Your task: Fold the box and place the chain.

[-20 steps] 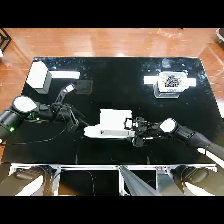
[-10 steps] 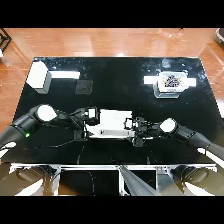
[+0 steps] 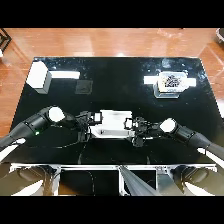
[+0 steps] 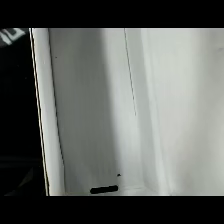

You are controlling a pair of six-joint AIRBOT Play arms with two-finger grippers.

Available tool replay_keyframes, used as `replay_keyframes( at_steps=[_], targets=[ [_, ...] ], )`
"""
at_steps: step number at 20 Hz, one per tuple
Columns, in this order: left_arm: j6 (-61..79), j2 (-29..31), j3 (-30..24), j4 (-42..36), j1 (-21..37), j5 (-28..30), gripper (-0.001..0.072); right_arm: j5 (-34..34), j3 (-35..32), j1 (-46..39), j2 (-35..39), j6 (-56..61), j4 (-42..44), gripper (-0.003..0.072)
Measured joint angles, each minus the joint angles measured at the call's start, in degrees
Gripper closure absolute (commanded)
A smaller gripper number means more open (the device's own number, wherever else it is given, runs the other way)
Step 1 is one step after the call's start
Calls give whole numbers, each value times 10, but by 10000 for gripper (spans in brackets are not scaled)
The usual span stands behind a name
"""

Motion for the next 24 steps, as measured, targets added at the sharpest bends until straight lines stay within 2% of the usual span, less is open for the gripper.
replay_keyframes(
  at_steps=[6,7,9,12,15,24],
  targets=[
    [2,-10,0,-10,-1,5,116,0,0,0,0,0,0,389],
    [2,-11,0,-10,-1,8,198,0,0,0,0,0,0,389],
    [2,-11,0,-11,-1,8,256,0,0,0,0,0,0,389],
    [2,-12,0,-11,-1,8,278,0,0,0,0,0,0,389],
    [2,-12,0,-12,-1,5,355,0,0,0,0,0,0,388],
    [10,-12,0,-41,-1,2,409,0,0,0,0,0,0,389]
  ],
)
